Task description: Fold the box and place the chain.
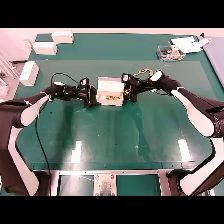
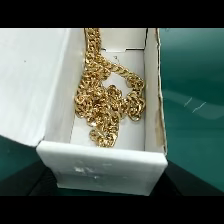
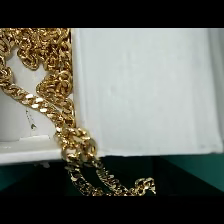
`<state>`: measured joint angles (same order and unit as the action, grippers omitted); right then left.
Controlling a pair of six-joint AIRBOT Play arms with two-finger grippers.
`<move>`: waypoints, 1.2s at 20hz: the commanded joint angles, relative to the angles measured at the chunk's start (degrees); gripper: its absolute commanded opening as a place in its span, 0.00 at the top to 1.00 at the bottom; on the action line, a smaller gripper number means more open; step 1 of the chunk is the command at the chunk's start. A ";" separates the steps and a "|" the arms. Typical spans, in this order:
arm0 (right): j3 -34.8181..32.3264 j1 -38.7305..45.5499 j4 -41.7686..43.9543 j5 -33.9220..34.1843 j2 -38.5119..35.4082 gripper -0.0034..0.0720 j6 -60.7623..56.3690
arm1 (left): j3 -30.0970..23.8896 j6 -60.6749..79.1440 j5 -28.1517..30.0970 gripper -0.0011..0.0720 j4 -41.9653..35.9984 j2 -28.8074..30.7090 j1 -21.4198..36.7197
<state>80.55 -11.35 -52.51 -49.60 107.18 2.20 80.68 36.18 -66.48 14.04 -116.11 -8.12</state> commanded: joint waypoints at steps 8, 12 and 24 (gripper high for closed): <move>-0.04 0.83 -5.22 -2.25 -0.74 0.17 -3.67 | 0.02 0.07 -0.09 0.33 0.07 0.04 -0.04; -0.04 0.83 -4.52 -0.68 -0.72 0.46 -3.80 | 0.02 0.07 -0.09 0.33 0.07 0.04 -0.04; -0.07 0.68 0.50 1.60 -8.26 0.94 -15.47 | 0.02 0.07 -0.07 0.32 0.07 0.04 -0.04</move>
